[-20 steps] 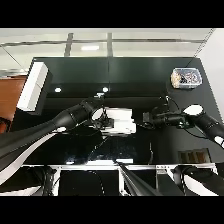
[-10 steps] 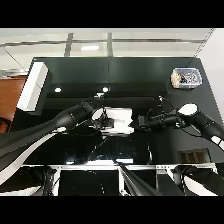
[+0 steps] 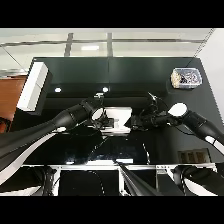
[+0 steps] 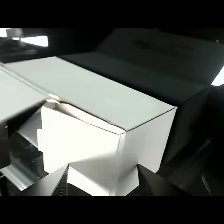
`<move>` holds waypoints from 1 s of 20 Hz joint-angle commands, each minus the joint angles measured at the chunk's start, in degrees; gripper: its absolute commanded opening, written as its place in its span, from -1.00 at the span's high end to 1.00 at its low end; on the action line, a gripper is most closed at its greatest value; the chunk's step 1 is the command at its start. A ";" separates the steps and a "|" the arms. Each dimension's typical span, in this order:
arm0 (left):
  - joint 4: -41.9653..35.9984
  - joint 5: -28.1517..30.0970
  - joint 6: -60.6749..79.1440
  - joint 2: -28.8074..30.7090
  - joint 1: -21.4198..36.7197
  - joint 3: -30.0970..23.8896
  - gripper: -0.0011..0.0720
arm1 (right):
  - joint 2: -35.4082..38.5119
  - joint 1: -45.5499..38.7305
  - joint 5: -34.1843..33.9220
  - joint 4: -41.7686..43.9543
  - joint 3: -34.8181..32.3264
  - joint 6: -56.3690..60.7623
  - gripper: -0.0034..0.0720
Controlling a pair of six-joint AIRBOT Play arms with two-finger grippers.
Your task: Fold the box and place the chain.
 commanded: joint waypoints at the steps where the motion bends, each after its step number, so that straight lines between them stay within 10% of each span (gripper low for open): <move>1: -0.02 0.11 0.17 -0.04 0.04 -0.04 0.89 | -0.90 3.52 -1.77 -13.00 3.15 14.53 -0.38; 20: -0.02 0.09 0.17 -0.04 0.04 -0.04 0.89 | -16.00 18.80 13.70 -46.38 24.72 45.57 -0.07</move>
